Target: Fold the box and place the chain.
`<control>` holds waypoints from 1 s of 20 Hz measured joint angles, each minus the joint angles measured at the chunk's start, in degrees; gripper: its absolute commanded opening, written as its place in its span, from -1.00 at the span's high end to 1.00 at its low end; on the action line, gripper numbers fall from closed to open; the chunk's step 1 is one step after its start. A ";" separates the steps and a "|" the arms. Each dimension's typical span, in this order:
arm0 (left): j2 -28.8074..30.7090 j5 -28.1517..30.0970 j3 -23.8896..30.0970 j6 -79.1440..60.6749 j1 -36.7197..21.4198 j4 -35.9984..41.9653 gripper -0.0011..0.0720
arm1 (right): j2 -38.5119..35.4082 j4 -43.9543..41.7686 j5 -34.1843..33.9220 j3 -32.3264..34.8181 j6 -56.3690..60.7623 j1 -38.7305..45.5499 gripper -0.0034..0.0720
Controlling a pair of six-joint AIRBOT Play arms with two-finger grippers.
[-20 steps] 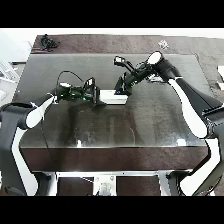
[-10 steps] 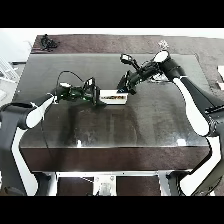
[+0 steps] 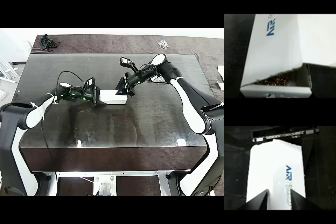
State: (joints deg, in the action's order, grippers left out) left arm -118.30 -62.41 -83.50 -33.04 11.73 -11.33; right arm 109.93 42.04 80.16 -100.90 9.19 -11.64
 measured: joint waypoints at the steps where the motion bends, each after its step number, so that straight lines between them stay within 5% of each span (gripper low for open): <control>1: 0.00 0.00 0.00 0.00 0.00 0.00 -0.75 | 0.04 -0.07 -0.04 0.00 -0.44 0.00 -0.03; 13: 0.00 -0.02 0.00 -0.02 0.00 0.00 -0.74 | -1.27 -0.59 9.75 0.00 -2.12 0.72 0.14; 20: 0.00 -0.02 0.00 0.00 0.00 0.00 -0.74 | -1.33 -4.94 5.62 1.51 -5.44 2.86 0.14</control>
State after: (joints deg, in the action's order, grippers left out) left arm -118.30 -62.43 -83.50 -33.04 11.73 -11.33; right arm 108.60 37.10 85.78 -99.39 3.75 -8.78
